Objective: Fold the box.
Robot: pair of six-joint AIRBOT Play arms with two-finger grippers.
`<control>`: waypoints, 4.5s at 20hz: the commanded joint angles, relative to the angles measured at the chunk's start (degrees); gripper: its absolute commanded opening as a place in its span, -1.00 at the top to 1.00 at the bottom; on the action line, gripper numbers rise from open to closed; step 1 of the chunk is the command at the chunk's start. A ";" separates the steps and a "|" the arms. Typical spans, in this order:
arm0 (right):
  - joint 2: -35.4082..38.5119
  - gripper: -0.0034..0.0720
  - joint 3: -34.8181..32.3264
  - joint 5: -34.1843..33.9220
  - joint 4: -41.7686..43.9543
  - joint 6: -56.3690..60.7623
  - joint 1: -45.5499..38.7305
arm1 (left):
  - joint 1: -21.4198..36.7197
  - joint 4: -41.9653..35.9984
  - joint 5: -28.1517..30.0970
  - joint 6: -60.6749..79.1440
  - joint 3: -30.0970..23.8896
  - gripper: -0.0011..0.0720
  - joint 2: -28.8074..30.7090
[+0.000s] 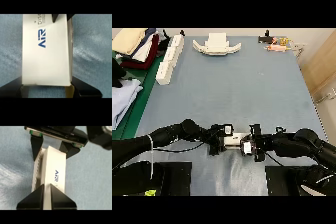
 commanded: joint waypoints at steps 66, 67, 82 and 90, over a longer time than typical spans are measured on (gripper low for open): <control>8.46 0.90 -12.61 23.96 14.62 57.48 2.58 | 0.04 -0.02 0.13 -0.09 0.04 -0.43 -0.02; 8.44 0.90 -11.87 23.85 12.61 57.48 2.58 | 0.04 -0.02 0.13 -0.09 0.04 -0.43 -0.02; -9.81 0.90 14.51 -12.31 -29.35 74.62 -10.78 | 0.04 -0.02 0.13 -0.09 0.04 -0.43 -0.02; -30.62 0.89 32.24 -35.28 -29.81 83.06 -18.03 | 0.04 -0.02 0.20 -0.07 0.04 -0.43 -0.02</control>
